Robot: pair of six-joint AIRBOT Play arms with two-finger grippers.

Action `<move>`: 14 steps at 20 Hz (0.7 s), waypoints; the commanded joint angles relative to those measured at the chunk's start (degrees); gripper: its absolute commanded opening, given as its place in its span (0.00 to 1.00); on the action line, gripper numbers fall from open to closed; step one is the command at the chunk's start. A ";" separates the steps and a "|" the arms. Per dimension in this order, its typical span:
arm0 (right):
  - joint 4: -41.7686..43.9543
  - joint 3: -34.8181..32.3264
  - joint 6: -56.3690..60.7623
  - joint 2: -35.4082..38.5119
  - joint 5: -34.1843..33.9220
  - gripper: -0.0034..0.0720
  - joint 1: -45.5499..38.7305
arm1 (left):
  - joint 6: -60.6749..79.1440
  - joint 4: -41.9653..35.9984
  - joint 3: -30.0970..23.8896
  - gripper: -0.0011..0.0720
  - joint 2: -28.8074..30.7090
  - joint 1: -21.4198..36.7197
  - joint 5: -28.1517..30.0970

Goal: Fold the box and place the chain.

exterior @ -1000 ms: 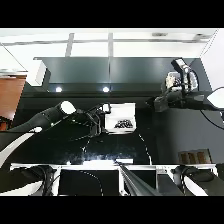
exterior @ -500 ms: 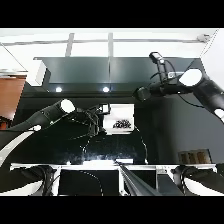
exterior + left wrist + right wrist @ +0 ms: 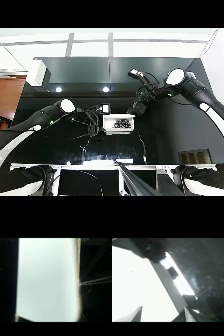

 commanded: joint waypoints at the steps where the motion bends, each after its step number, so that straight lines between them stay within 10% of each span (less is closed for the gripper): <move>1: 1.18 0.55 -6.36 1.16 5.16 0.87 0.22 | -0.07 0.20 0.04 0.49 0.00 0.04 0.00; 14: 4.28 -3.54 -5.79 1.97 6.71 0.87 0.79 | -0.07 -0.02 0.04 0.49 0.00 0.04 0.04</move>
